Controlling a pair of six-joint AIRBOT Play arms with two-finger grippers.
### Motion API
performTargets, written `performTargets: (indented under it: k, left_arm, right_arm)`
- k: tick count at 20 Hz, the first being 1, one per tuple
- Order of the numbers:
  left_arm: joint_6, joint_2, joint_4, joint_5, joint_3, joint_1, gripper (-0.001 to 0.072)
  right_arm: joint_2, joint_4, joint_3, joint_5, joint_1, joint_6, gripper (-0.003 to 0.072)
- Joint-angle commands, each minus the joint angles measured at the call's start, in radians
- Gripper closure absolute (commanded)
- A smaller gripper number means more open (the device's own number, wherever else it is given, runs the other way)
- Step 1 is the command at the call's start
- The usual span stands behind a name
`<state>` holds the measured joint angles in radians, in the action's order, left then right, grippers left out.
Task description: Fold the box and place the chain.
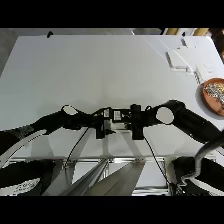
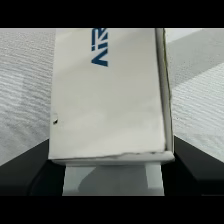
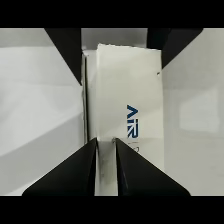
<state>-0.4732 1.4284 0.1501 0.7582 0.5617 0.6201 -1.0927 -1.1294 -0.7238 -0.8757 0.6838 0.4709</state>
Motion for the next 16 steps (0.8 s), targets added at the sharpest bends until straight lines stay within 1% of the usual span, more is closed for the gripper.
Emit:
performTargets:
  k: [1, 2, 3, 8, 10, 11, 12, 13, 14, 16]
  left_arm:
    - [0.002, 0.0, 0.0, 0.002, 0.0, 0.001, 0.0499]
    - [0.002, 0.0, 0.0, 0.002, 0.0, 0.001, 0.0499]
    - [0.002, 0.0, 0.0, 0.002, 0.0, 0.001, 0.0499]
    - [0.002, 0.0, 0.0, 0.002, 0.0, 0.001, 0.0499]
    - [0.002, 0.0, 0.0, 0.002, 0.0, 0.001, 0.0499]
    - [0.002, 0.0, 0.0, 0.002, 0.0, 0.001, 0.0499]
    - [0.002, 0.0, 0.0, 0.002, 0.0, 0.001, 0.0499]
    - [0.002, 0.0, 0.0, 0.002, 0.0, 0.001, 0.0499]
    - [0.002, 0.0, 0.0, 0.002, 0.0, 0.001, 0.0499]
    - [0.002, 0.0, 0.0, 0.002, 0.0, 0.001, 0.0499]
  right_arm:
    - [0.002, 0.012, 0.02, -0.026, 0.001, -0.001, 0.0476]
    - [0.007, 0.017, 0.02, -0.025, 0.001, -0.001, 0.0452]
    - [0.018, 0.024, 0.02, -0.024, 0.0, -0.001, 0.0445]
    - [0.091, 0.047, 0.02, -0.025, 0.0, -0.001, 0.0445]
    - [0.101, 0.047, 0.02, -0.027, 0.0, -0.001, 0.0448]
    - [0.1, 0.046, 0.021, -0.026, 0.0, -0.001, 0.047]
    - [0.099, 0.046, 0.024, -0.023, 0.0, -0.001, 0.0552]
    - [0.096, 0.045, 0.031, -0.022, 0.0, -0.001, 0.0659]
    - [0.092, 0.045, 0.039, -0.02, 0.0, -0.001, 0.0672]
    - [0.081, 0.042, 0.063, -0.02, 0.0, -0.001, 0.0672]
